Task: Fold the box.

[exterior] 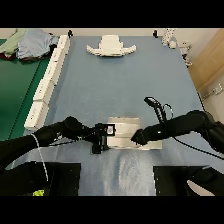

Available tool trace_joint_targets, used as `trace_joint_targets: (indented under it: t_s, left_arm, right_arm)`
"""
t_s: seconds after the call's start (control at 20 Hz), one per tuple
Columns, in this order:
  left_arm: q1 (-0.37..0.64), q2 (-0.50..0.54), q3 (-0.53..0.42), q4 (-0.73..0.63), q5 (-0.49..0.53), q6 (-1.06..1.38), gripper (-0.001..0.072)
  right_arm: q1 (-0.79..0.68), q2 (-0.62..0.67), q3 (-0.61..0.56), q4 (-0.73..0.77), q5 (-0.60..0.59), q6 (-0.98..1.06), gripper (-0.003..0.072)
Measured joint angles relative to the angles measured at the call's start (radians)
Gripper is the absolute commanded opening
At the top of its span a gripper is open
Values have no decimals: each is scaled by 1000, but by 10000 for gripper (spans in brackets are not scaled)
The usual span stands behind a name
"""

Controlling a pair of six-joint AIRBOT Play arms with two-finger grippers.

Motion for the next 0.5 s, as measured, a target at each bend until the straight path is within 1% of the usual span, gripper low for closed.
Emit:
trace_joint_targets:
  t_s: [0.1,0.2,0.35,0.5]
  left_arm:
    - [0,0,0,0,0,0,452]
    - [0,0,0,0,0,0,451]
    - [0,0,0,-1,0,-1,451]
    - [0,0,0,-1,1,-2,451]
  right_arm:
    - [11,-66,26,51,87,23,365]
    - [17,-143,60,73,146,38,365]
    - [21,-250,101,71,211,48,365]
    - [24,-345,120,62,246,47,364]
